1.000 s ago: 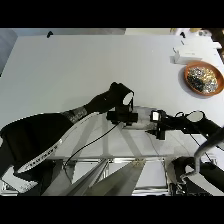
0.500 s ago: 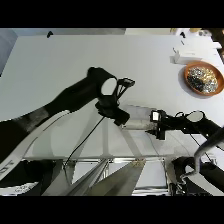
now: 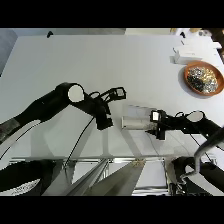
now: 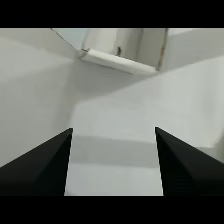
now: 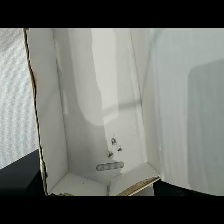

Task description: Fold the box and place the chain.

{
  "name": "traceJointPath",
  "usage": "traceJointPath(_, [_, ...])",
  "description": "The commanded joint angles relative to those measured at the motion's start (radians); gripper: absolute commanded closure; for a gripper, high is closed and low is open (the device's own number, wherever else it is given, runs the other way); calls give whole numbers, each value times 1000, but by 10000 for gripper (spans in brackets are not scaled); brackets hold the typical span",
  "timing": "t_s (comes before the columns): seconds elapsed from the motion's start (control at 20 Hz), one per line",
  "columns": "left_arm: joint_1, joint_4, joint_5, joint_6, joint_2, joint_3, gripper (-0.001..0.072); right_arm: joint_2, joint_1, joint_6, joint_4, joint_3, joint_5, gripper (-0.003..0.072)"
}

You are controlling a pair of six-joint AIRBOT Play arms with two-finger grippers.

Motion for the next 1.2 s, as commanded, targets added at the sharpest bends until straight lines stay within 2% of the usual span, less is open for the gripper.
traceJointPath(0.0, [41,-178,141,526,-97,-53,64,0,0,0,0,0,0,278])
traceJointPath(0.05, [45,-255,143,618,-128,-53,16,0,0,0,0,0,0,278])
traceJointPath(0.2, [47,-357,143,824,-198,-53,15,0,0,0,0,0,0,278])
traceJointPath(0.4, [49,-435,153,921,-237,-53,15,0,0,0,1,0,0,278])
traceJointPath(0.85, [3,-464,162,919,-254,-53,14,0,0,0,0,0,0,278])
traceJointPath(1.15, [-16,-472,158,824,-255,-53,12,0,0,0,0,0,0,278])
